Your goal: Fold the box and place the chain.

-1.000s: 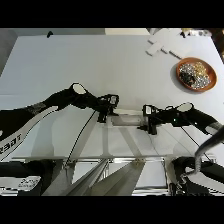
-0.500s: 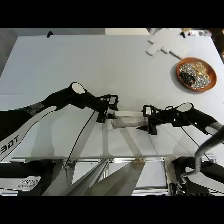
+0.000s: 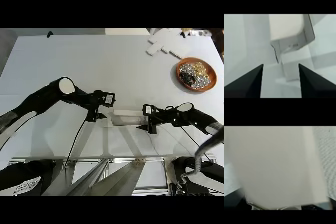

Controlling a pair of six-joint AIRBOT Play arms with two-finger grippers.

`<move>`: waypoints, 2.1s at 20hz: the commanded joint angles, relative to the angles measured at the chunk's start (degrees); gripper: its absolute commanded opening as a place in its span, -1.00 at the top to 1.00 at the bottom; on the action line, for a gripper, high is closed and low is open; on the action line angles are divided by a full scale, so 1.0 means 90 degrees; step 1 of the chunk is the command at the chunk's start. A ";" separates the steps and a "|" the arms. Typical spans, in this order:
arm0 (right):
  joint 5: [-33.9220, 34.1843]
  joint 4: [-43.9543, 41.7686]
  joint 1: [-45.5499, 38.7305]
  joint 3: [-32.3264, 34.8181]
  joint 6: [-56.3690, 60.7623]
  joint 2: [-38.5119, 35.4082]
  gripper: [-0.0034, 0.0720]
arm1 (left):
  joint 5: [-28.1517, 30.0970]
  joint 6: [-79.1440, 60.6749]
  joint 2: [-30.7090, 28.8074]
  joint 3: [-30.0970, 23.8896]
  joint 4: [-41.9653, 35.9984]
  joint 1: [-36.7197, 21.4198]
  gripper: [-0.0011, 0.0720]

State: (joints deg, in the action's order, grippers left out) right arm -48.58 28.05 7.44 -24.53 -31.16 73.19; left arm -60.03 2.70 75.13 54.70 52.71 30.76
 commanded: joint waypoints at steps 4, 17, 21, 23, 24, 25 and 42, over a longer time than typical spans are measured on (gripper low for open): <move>-0.0034 0.0017 0.0005 0.0002 -0.0024 0.0002 -0.41 | -0.0721 0.1586 -0.1013 0.0002 0.0277 0.0835 0.96; -0.0032 0.0019 0.0005 0.0002 -0.0024 0.0002 -0.41 | 0.5085 0.3463 0.0879 0.0005 -0.2487 0.1336 0.95; -0.0034 0.0019 0.0005 0.0002 -0.0024 0.0002 -0.41 | 0.4408 0.3463 0.1494 0.0005 -0.2487 0.1268 0.95; -0.0032 0.0019 0.0005 0.0002 -0.0024 0.0002 -0.41 | 0.4243 0.3422 0.1654 0.0005 -0.2475 0.1324 0.95; -0.0034 0.0019 0.0005 0.0002 -0.0024 0.0002 -0.41 | 0.4243 0.3412 0.1647 0.0005 -0.2470 0.1348 0.95; -0.0032 0.0019 0.0005 0.0002 -0.0024 0.0002 -0.41 | 0.4238 0.3395 0.1603 0.0010 -0.2465 0.1338 0.95; -0.0032 0.0019 0.0005 0.0002 -0.0024 0.0002 -0.41 | 0.0158 0.3866 0.0260 -0.0044 0.0427 0.0935 0.95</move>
State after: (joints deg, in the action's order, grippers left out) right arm -48.84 28.25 7.44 -24.53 -31.40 73.19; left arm -52.40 37.34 75.77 54.65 54.54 39.68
